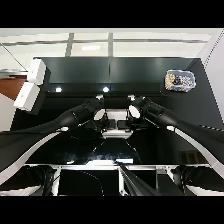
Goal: Fold the box and place the chain.
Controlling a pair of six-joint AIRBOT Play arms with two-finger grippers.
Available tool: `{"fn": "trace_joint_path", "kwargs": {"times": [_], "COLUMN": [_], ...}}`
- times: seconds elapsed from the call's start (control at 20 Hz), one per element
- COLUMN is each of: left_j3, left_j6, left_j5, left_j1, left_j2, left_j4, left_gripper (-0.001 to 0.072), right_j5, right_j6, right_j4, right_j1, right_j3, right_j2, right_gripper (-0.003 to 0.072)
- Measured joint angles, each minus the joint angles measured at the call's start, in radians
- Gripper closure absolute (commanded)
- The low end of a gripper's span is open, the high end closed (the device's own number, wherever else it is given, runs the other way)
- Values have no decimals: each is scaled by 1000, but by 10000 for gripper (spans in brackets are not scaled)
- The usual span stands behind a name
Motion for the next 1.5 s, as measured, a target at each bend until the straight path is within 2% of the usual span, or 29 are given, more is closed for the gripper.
{"fn": "trace_joint_path", "kwargs": {"times": [1.5], "left_j3": [0], "left_j6": [-1], "left_j5": [2], "left_j1": [0], "left_j2": [0], "left_j4": [0], "left_gripper": [677], "right_j5": [-2], "right_j6": [21], "right_j4": [4], "right_j1": [-20], "right_j3": [0], "right_j2": [-13], "right_gripper": [509]}}
